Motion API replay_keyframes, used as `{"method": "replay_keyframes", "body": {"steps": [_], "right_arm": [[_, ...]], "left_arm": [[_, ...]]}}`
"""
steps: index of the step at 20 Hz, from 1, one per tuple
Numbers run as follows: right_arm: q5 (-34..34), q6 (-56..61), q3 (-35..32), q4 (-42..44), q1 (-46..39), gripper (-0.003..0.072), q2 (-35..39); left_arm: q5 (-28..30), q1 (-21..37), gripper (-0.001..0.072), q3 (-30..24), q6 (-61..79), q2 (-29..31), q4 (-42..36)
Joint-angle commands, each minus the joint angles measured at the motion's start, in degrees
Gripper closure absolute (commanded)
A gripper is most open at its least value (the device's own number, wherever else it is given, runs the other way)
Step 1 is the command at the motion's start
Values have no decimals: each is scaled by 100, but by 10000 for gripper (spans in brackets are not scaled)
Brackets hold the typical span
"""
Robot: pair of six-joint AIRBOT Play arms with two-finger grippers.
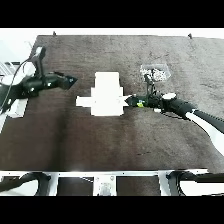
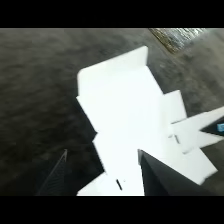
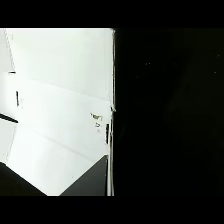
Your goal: Fold the box and place the chain.
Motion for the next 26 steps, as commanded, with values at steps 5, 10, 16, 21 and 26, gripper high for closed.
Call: {"method": "replay_keyframes", "body": {"steps": [5,10,16,21,26], "right_arm": [[-39,-170,-4,-4,7,681,-2],[-81,-173,-4,-7,-4,681,-7],[-74,-175,-7,-2,-2,680,-138],[-72,-282,-4,4,-2,680,-151],[-72,-461,-4,17,-2,680,-151]], "left_arm": [[-2052,-546,141,3816,-3193,-2645,2905],[-2450,-876,142,4830,-3467,-3585,3191],[-2319,-1023,142,4868,-2968,-4000,2656],[-2404,-1058,142,4868,-2559,-4251,2238],[-2400,-1058,143,4868,-2415,-4374,2026]]}}
